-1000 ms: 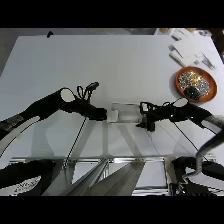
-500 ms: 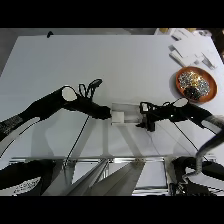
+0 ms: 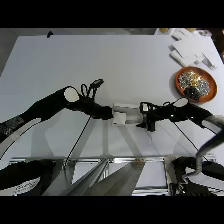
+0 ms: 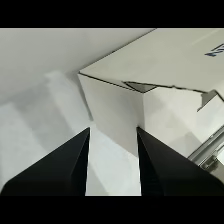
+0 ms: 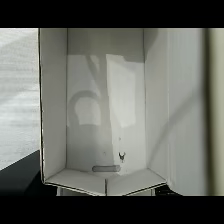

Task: Fold the box and place the chain.

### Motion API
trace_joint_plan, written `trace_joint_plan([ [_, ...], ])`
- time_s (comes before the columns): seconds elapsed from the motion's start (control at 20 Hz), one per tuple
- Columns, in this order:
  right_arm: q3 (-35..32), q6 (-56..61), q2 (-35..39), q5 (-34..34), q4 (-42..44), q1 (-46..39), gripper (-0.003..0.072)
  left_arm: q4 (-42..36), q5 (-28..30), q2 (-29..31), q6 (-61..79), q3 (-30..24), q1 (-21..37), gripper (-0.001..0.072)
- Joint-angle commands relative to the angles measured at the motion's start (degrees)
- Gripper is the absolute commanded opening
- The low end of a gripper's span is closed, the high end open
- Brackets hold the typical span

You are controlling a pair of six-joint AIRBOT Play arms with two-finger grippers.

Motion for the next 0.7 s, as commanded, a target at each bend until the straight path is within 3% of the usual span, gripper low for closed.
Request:
trace_joint_plan([
  [0.0,0.0,0.1,0.0,0.0,0.0,0.0,0.0297,5.9,-1.4,0.0,-4.8,0.1,1.2,0.0348],
  [0.4,0.0,0.1,0.0,0.0,0.0,0.0,0.0297,5.7,-2.1,2.5,-6.9,0.6,3.1,0.0344],
  [0.65,0.0,0.1,0.0,0.0,0.0,0.0,0.0297,2.8,-1.2,2.2,-7.1,0.7,0.2,0.0345],
])
